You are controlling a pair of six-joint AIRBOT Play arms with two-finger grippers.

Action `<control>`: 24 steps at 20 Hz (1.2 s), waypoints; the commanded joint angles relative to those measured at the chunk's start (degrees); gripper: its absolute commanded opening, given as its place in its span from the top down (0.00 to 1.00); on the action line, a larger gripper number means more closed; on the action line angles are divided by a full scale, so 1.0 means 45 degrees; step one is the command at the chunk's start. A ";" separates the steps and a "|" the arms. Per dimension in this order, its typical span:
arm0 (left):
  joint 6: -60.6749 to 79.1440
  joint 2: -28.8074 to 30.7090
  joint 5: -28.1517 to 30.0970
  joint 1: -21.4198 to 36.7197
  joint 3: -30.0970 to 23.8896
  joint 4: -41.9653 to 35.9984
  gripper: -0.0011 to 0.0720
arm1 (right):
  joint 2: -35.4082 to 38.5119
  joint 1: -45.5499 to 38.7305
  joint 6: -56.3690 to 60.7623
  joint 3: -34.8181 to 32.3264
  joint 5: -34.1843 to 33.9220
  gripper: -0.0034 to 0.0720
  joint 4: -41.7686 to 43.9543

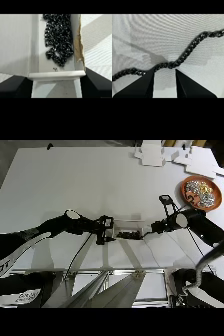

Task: Fold the box and place the chain.

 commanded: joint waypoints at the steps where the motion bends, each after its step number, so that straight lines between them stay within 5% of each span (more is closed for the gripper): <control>1: 0.0000 0.0005 0.0005 0.0000 -0.0005 0.0000 0.32 | -0.0063 0.0010 0.0228 -0.0175 -0.0223 0.61 -0.0015; 24: 0.0000 0.0005 0.0005 0.0000 -0.0005 0.0000 0.32 | -0.0199 0.0010 0.0117 -0.0194 -0.0068 0.61 -0.0374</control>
